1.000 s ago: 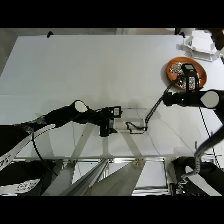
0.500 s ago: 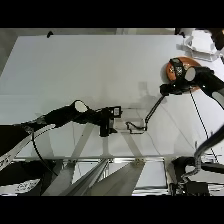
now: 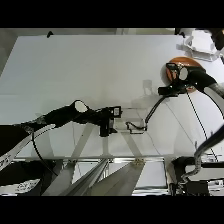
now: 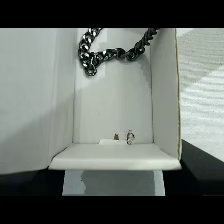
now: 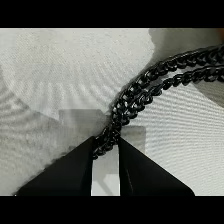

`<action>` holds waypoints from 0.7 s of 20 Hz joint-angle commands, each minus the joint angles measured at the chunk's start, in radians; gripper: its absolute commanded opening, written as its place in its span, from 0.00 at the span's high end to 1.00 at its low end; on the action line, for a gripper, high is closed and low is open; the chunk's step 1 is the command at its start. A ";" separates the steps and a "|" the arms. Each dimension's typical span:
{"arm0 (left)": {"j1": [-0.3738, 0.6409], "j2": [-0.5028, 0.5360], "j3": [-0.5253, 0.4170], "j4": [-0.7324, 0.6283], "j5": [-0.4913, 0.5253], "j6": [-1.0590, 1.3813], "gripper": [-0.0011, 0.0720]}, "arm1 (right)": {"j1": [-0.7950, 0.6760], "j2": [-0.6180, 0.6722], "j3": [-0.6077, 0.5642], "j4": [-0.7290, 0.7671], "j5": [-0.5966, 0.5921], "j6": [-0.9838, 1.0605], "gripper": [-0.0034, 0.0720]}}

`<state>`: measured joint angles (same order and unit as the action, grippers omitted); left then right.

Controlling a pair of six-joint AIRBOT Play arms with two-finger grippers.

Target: Fold the box and place the chain.

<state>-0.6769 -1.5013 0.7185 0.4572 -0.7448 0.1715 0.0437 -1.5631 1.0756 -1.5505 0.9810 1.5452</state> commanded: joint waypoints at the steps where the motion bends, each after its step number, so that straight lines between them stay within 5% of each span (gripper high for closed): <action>1: 0.000 0.000 0.000 0.000 0.000 0.000 0.39 | 0.001 -0.006 0.001 0.010 0.004 0.003 0.83; 3: 0.000 0.000 0.000 0.000 0.000 0.000 0.39 | 0.001 -0.001 0.001 0.011 0.009 -0.001 0.93; 8: 0.000 0.000 0.000 0.000 0.000 0.000 0.39 | 0.001 0.078 0.001 0.011 0.048 -0.062 0.93; 14: 0.000 0.000 0.000 0.000 0.000 0.000 0.39 | 0.029 0.301 0.000 0.014 0.229 -0.089 0.93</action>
